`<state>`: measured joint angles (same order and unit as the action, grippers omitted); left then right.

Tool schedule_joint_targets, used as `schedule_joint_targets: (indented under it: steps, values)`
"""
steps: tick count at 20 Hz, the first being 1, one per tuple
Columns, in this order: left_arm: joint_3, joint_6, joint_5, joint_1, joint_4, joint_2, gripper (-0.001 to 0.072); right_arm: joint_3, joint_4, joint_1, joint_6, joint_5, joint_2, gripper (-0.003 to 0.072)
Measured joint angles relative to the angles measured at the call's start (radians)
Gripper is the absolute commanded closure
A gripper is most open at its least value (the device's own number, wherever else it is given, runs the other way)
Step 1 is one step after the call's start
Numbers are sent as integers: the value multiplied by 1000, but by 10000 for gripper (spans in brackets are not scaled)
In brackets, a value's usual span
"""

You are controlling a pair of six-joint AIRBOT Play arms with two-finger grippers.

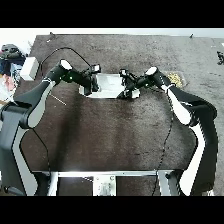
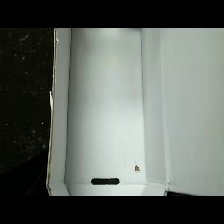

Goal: Fold the box and place the chain.

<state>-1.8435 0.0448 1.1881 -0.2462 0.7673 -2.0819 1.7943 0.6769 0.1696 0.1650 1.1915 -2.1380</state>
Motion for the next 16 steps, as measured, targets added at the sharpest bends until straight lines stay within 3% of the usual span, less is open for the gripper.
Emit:
schedule_joint_targets:
  steps: [3, 5, 14, 15, 16]
  values:
    - [0, 7, 8, 0, -18, 0, 512, 0, 0, 0, 0, -1, 0, 218]
    - [0, 8, 15, 0, -28, 0, 209, 0, 0, 0, 0, -1, 0, 219]
    - [-1, 16, 32, 1, -45, -23, 206, 0, 1, 0, 0, -5, 0, 219]
    - [-1, 16, 34, 2, -45, -24, 34, 0, 0, 0, 0, -5, 0, 219]
    - [-1, 18, 37, 3, -45, -25, -8, 0, 0, 0, 1, -5, 0, 219]
